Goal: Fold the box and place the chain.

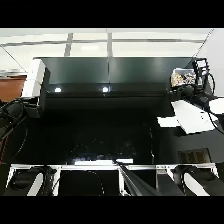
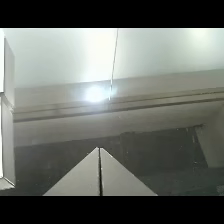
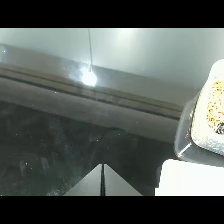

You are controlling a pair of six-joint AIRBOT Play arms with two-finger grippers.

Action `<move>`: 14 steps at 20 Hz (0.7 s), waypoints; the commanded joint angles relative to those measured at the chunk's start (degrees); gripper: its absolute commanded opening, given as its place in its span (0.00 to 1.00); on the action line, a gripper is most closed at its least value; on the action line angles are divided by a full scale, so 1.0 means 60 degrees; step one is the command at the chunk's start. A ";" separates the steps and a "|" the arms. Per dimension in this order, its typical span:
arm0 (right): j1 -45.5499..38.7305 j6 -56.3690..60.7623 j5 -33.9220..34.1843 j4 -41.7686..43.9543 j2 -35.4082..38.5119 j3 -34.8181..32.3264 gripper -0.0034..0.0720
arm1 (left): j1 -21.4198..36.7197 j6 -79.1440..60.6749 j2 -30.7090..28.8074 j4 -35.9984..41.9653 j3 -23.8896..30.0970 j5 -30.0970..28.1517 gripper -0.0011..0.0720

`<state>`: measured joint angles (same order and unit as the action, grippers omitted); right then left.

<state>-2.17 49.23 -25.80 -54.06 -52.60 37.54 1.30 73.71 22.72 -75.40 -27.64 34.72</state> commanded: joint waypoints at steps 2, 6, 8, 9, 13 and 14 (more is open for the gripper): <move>0.0007 0.0004 -0.0004 0.0004 0.0007 0.0000 0.07 | -0.0004 0.0000 -0.0007 -0.0004 0.0004 0.0000 0.05; 0.0007 0.0004 -0.0004 0.0004 0.0007 0.0000 0.07 | -0.0004 0.0000 -0.0007 -0.0004 0.0004 0.0000 0.05; 0.0007 0.0000 -0.0004 0.0004 0.0007 0.0000 0.07 | -0.0004 0.0000 -0.0007 -0.0004 0.0004 0.0000 0.05; 0.0007 0.0000 -0.0004 0.0004 0.0007 0.0000 0.07 | -0.0004 0.0000 -0.0007 -0.0004 0.0004 0.0000 0.05; 0.0007 0.0004 -0.0004 0.0004 0.0007 0.0000 0.07 | -0.0004 0.0000 -0.0007 -0.0004 0.0004 -0.0200 0.05; 0.0007 0.0000 0.0022 0.0004 0.0007 0.0000 0.07 | -0.0004 0.0000 -0.0007 -0.0004 0.0004 -0.0412 0.05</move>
